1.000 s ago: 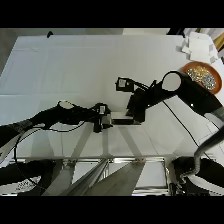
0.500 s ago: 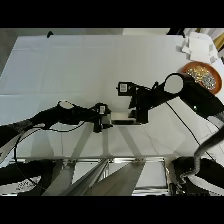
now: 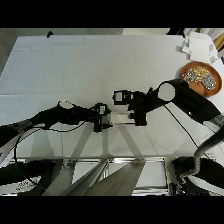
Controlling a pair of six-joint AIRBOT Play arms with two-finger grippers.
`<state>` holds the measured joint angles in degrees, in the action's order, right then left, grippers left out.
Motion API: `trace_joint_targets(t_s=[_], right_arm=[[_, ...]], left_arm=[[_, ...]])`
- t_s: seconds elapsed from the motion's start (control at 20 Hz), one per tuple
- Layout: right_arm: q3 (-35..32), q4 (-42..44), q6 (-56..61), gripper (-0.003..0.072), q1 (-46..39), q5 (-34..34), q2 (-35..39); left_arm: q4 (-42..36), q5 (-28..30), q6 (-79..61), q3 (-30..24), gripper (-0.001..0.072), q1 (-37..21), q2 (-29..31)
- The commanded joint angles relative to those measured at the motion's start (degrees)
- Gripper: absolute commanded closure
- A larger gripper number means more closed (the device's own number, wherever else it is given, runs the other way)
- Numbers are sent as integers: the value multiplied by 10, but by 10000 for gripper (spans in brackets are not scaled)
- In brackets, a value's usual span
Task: Fold the box and place the chain.
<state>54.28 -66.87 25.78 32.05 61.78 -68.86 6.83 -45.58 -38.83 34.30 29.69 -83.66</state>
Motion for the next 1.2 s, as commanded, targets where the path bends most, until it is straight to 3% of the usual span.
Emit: trace_joint_targets(t_s=[0.0,0.25,1.15], right_arm=[[0,-34,25,409,4,-12,0],[0,-31,29,521,4,-11,0],[-41,31,29,527,4,-37,-1]], left_arm=[[1,-1,-1,0,639,0,0],[1,-1,-1,0,639,0,0],[1,-1,-1,0,639,0,0]])
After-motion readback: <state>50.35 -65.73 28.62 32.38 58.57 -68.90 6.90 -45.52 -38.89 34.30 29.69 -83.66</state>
